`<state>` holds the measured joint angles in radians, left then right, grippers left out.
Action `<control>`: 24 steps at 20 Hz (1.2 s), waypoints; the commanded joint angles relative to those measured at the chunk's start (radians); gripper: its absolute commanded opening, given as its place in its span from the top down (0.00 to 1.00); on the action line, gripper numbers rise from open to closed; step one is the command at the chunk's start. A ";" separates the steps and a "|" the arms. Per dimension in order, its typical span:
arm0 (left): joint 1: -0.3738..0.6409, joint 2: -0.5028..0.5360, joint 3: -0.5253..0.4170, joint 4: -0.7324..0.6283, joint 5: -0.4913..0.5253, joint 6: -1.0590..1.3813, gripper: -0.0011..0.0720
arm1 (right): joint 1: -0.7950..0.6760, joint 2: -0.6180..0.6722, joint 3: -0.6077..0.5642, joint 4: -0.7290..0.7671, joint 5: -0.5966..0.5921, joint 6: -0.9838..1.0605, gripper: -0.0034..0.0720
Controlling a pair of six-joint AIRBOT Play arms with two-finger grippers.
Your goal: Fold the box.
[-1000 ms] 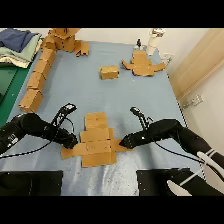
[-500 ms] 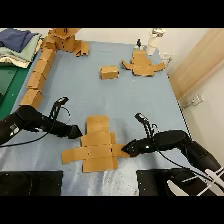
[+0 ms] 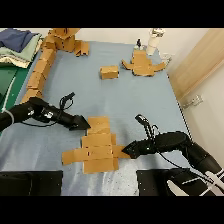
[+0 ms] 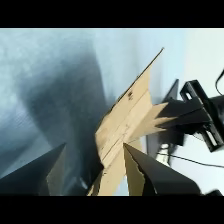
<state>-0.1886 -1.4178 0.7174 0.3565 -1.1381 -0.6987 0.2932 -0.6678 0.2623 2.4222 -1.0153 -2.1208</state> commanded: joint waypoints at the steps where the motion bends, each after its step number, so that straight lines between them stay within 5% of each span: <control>1: -0.024 -0.112 0.074 -0.066 -0.117 0.101 0.26 | 0.001 0.001 0.000 -0.018 -0.013 0.010 0.95; 8: -0.042 -0.175 0.076 -0.063 -0.251 0.171 0.29 | 0.001 0.000 0.000 -0.035 -0.013 0.030 0.95; 9: -0.043 -0.183 0.076 -0.064 -0.263 0.181 0.34 | 0.001 0.000 0.000 -0.036 -0.014 0.030 0.95; 10: -0.043 -0.186 0.076 -0.064 -0.269 0.197 0.57 | 0.001 0.000 0.000 -0.036 -0.014 0.030 0.95; 21: -0.083 -0.187 0.076 -0.058 -0.255 0.209 0.59 | 0.001 0.000 0.000 -0.041 -0.014 0.034 0.95; 24: -0.084 -0.187 0.081 -0.060 -0.241 0.211 0.75 | 0.001 0.000 0.000 -0.040 -0.014 0.034 0.95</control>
<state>-0.2657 -1.6035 0.7937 0.2985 -1.3994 -0.4900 0.2932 -0.6674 0.2623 2.3829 -1.0290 -2.0865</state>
